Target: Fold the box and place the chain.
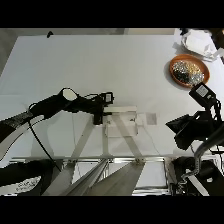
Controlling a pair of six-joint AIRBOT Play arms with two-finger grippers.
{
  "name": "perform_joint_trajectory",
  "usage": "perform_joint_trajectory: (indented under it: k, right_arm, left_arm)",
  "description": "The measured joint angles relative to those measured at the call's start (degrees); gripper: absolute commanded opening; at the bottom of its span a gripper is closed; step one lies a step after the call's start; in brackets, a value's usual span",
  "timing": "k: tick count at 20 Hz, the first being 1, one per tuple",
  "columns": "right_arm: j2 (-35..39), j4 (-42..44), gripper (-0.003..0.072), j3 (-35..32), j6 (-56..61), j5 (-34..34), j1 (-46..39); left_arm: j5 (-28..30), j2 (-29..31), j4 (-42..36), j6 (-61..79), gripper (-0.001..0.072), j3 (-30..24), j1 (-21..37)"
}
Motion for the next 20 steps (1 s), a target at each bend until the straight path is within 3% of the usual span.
perform_joint_trajectory:
  k: [20]
  right_arm:
    - [-1.2, -0.4, 0.0041, -4.0, -1.8, -4.7, 0.0]
  left_arm:
    - [-2.4, -3.7, -0.7, 0.0, 0.0009, 0.0, 0.0]
